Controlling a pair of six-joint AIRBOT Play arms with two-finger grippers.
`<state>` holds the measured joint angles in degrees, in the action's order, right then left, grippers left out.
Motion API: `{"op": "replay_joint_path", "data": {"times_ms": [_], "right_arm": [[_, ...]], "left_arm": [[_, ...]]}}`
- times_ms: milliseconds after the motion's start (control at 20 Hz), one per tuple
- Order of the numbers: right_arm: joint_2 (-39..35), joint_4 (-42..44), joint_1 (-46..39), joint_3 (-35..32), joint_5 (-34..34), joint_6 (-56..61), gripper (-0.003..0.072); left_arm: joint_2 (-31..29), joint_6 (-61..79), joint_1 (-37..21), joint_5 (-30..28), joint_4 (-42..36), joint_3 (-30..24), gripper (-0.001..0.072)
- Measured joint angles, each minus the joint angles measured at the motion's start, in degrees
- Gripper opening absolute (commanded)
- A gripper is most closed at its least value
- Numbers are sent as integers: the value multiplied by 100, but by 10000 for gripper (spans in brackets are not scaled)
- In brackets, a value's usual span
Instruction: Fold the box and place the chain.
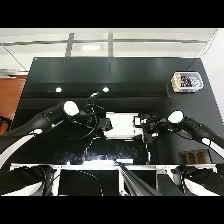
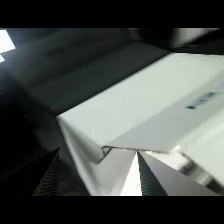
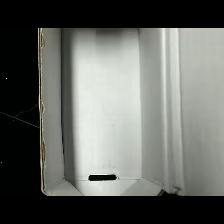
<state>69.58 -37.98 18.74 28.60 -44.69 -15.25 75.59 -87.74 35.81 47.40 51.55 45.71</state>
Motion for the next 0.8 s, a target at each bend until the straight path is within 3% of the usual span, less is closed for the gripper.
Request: {"op": "replay_joint_path", "data": {"times_ms": [250, 600, 650, 700, 800], "right_arm": [[2, 2, 0, 0, 4, 2, 412], [2, 2, 0, 0, 39, 7, 411], [2, 4, 0, 0, 44, 7, 411], [2, 4, 0, 0, 48, 7, 411], [2, 4, 0, 0, 57, 7, 411]], "left_arm": [[24, -2310, 739, 120, 2057, 398, 526], [525, -4092, 1392, 922, 3279, 1217, 480], [634, -4214, 1462, 1021, 3359, 1335, 455], [752, -4328, 1528, 1084, 3423, 1443, 328], [927, -4461, 1613, 1193, 3510, 1589, 285]]}}
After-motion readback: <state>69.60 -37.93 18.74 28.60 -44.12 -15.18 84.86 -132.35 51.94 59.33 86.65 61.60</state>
